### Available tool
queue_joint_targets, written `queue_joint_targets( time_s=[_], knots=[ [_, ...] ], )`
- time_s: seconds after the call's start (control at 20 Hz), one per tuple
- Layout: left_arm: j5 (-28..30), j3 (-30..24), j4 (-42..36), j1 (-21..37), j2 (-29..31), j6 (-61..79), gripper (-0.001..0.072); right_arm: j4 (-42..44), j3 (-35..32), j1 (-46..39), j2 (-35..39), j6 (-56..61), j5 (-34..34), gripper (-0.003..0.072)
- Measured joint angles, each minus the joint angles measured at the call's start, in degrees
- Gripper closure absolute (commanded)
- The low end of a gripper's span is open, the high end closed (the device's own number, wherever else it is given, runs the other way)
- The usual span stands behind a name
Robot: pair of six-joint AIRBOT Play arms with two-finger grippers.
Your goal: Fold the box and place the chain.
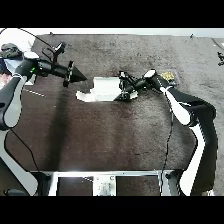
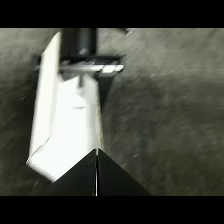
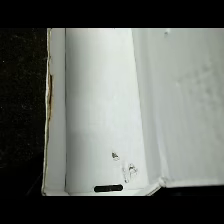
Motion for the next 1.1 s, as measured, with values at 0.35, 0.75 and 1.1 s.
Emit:
queue_joint_targets(
  time_s=[0.35, 0.75, 1.1],
  knots=[
    [10.80, -0.70, 1.46, -6.64, -0.22, -5.33, 0.0698, 0.00, 0.00, 0.00, 0.00, 0.02, 0.02, 0.0240],
    [24.20, -1.36, 1.95, -8.26, -5.07, -9.88, 0.0697, 0.00, 0.00, 0.00, 0.00, 0.02, 0.02, 0.0240],
    [30.42, -1.53, 1.14, -8.46, -8.31, -10.25, 0.0697, 0.02, 0.00, -0.02, 0.00, 0.02, 0.02, 0.0240]
  ],
)
